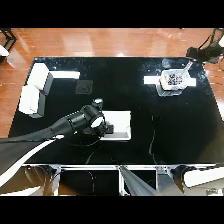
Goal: Fold the box and place the chain.
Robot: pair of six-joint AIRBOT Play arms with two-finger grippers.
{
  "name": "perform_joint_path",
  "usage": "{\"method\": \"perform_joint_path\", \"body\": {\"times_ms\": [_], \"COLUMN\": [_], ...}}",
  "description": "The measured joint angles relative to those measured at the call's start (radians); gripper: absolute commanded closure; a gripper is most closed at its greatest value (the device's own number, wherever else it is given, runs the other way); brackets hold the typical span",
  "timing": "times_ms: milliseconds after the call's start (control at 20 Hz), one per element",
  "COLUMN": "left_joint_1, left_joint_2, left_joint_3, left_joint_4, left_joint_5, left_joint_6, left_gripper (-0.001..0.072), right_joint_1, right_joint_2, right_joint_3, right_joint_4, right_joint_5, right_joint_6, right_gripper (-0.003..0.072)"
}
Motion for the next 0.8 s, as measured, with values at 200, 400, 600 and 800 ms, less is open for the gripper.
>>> {"method": "perform_joint_path", "body": {"times_ms": [200,400,600,800], "left_joint_1": [0.0,0.0,0.0,0.0], "left_joint_2": [0.0,0.0,0.0,0.0], "left_joint_3": [0.0,0.0,0.0,0.0], "left_joint_4": [0.0,-0.003,-0.003,-0.003], "left_joint_5": [-0.002,-0.006,-0.006,-0.007], "left_joint_6": [0.0,0.001,0.001,0.001], "left_gripper": [0.0686,0.0686,0.0686,0.0686], "right_joint_1": [-0.001,-0.002,0.011,0.066], "right_joint_2": [0.172,0.35,0.507,0.646], "right_joint_3": [0.001,0.001,0.0,-0.036], "right_joint_4": [0.087,0.163,0.214,0.233], "right_joint_5": [0.031,0.089,0.171,0.28], "right_joint_6": [-0.102,-0.177,-0.22,-0.24], "right_gripper": [0.067,0.067,0.067,0.0669]}}
